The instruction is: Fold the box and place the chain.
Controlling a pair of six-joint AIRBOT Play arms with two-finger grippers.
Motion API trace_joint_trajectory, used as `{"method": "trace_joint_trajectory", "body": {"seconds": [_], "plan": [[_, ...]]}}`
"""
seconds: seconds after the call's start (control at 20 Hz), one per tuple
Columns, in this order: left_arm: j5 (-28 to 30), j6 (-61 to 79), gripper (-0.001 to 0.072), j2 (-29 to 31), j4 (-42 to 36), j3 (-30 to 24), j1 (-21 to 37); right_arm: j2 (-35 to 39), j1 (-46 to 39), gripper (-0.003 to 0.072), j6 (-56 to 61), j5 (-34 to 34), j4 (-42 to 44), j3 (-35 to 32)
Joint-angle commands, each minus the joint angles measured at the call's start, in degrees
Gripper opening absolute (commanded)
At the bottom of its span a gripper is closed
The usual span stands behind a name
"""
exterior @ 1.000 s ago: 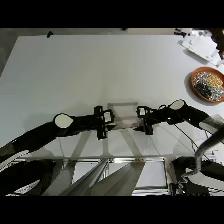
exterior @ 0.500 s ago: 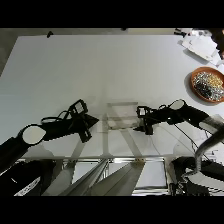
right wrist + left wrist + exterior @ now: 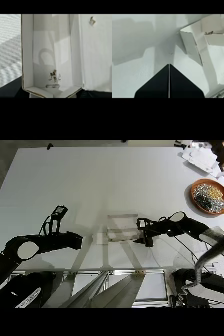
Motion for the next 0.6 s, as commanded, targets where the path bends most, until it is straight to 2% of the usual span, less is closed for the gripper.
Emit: {"method": "trace_joint_trajectory", "body": {"seconds": [0.0, 0.2, 0.35, 0.55], "plan": [[1.05, -5.70, 0.0002, -5.68, -3.34, -0.04, 0.31, -0.04, 0.00, 0.0406, 0.00, 0.02, 0.00, 0.07], [5.07, 6.73, 0.0002, -14.91, -17.38, -0.02, 0.31, -0.04, 0.00, 0.0406, 0.00, 0.04, 0.00, 0.07], [6.23, 8.17, 0.0002, -17.99, -19.08, -0.02, 0.28, -0.04, 0.00, 0.0406, 0.00, 0.02, 0.00, 0.07], [8.94, 8.70, 0.0002, -18.60, -21.62, -0.02, 0.20, -0.04, 0.00, 0.0406, 0.00, 0.02, 0.00, 0.07]]}}
